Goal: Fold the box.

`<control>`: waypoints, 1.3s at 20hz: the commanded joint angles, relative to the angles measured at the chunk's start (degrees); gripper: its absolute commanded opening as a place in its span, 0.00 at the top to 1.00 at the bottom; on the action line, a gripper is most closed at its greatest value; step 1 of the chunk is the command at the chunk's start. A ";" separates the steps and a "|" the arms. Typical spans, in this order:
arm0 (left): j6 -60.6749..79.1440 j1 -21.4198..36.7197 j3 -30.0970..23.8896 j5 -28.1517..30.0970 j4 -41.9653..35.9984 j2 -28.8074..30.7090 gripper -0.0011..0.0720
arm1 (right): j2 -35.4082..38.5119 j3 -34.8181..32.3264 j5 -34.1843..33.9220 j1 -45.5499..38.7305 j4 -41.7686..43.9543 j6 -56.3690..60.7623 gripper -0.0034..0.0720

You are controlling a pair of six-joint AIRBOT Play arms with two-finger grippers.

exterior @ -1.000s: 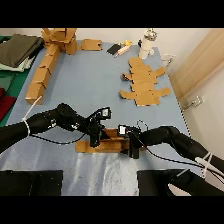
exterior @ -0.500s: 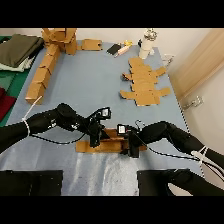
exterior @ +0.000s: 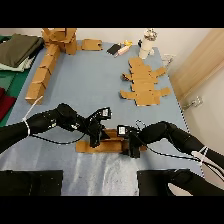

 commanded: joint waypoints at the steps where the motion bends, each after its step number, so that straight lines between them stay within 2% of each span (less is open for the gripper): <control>1: 0.00 0.04 -0.02 0.02 0.00 0.00 0.97 | -0.59 -0.02 0.52 0.04 0.02 -0.02 0.04; 6: 0.00 0.04 -0.02 0.02 0.02 0.00 0.97 | -2.05 -0.02 1.29 0.04 0.28 -0.02 0.11; 12: 0.00 0.04 -0.02 0.02 0.02 0.00 0.97 | -2.08 -0.52 1.31 0.04 0.09 -0.02 0.13; 13: 0.00 0.04 -0.02 0.04 0.02 0.00 0.97 | -2.08 -1.07 1.31 0.04 0.31 -0.02 0.22; 16: 0.00 0.04 -0.02 0.02 0.00 0.00 0.97 | -1.79 -1.33 1.57 0.04 0.44 -0.02 0.24; 17: 0.00 0.04 -0.02 0.02 0.02 0.00 0.97 | -1.60 -1.33 1.55 0.04 0.50 -0.02 0.31; 26: 0.00 0.04 -0.02 0.02 0.02 0.00 0.97 | -1.60 -1.33 1.49 0.04 0.48 -0.02 0.29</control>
